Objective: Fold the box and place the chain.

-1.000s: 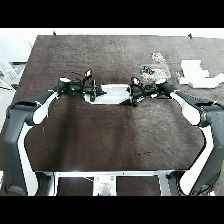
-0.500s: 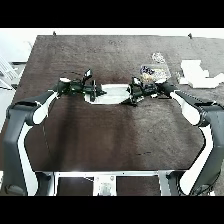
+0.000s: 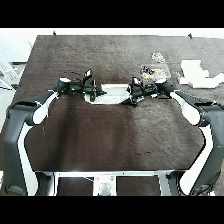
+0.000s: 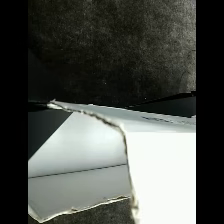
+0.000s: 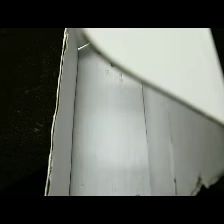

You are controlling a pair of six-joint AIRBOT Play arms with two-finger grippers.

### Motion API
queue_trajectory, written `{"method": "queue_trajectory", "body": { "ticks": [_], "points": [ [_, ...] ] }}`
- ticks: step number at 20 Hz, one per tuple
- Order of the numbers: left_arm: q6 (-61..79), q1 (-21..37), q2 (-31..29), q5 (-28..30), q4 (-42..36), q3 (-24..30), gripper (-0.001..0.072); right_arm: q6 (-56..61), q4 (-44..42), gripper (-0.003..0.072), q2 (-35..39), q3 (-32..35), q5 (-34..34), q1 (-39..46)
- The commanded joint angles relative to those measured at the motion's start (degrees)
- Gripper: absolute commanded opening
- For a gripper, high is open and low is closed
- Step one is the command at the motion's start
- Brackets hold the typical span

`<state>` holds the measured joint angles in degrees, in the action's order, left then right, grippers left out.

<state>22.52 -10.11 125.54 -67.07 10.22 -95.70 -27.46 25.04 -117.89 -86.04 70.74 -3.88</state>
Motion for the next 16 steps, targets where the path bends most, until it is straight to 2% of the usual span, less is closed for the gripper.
{"method": "queue_trajectory", "body": {
  "ticks": [1, 16],
  "points": [
    [0.00, 0.04, -0.02, 0.00, 0.02, 0.02, 0.0021, -0.02, 0.02, 0.0580, -0.02, -0.04, 0.04, 0.04],
    [0.00, 0.04, 0.00, 0.02, -1.88, 0.02, 0.0022, -0.02, 0.02, 0.0581, -0.02, -0.04, 0.07, 0.02]
  ]
}}
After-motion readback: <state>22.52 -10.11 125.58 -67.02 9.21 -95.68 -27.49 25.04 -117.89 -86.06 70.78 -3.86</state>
